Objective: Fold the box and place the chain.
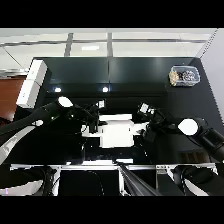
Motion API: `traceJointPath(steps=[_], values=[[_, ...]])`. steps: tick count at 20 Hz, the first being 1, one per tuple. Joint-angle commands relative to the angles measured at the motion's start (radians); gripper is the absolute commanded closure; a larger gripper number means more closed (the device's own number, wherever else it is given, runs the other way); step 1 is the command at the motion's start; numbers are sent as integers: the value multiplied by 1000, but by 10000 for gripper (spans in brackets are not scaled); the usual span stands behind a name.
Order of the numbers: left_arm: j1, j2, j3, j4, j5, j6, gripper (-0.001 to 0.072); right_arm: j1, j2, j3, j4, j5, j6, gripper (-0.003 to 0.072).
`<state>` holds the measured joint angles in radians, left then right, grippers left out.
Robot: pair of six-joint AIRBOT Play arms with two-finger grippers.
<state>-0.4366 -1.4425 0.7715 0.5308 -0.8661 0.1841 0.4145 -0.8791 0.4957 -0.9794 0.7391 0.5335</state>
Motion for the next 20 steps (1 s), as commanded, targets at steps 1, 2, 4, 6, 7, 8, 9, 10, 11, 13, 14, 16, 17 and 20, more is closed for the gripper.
traceJointPath(steps=[1, 2, 4, 6, 7, 8, 9, 10, 11, 13, 14, 16, 17, 20], values=[[-5, 0, 1, 6, 55, -11, 684, 7, -16, -13, -26, -1, -196, -12], [-5, -1, 3, 17, 54, 0, 684, 7, -16, -13, -22, 4, -241, -12], [-5, -2, 3, 20, 55, 4, 684, 7, -16, -13, -17, 40, -254, -12], [-5, -2, 3, 20, 55, 6, 684, 8, -16, -14, -12, 101, -287, -11], [-5, -2, 3, 20, 55, 6, 684, 11, -17, -16, 5, 115, -293, -11], [-5, -2, 3, 20, 55, 6, 684, 24, -17, -24, 18, 111, -295, -11], [-5, -2, 3, 20, 54, 6, 684, 43, -17, -35, 22, 97, -307, -11], [-6, -2, 3, 20, 54, 6, 684, 67, -18, -47, 26, 72, -308, -11], [-6, -2, 3, 20, 54, 6, 684, 93, -18, -61, 35, 35, -308, -11], [-6, -2, 3, 20, 54, 6, 684, 141, -23, -83, 50, -40, -307, -11], [-6, -2, 3, 20, 54, 6, 684, 162, -27, -87, 49, -73, -308, -11], [-6, -2, 3, 20, 54, 6, 684, 191, -50, -88, 48, -119, -308, -11], [-6, -2, 3, 20, 54, 6, 684, 201, -66, -88, 48, -142, -313, -11], [-6, -2, 3, 20, 54, 6, 684, 229, -96, -88, 49, -189, -322, -11]])
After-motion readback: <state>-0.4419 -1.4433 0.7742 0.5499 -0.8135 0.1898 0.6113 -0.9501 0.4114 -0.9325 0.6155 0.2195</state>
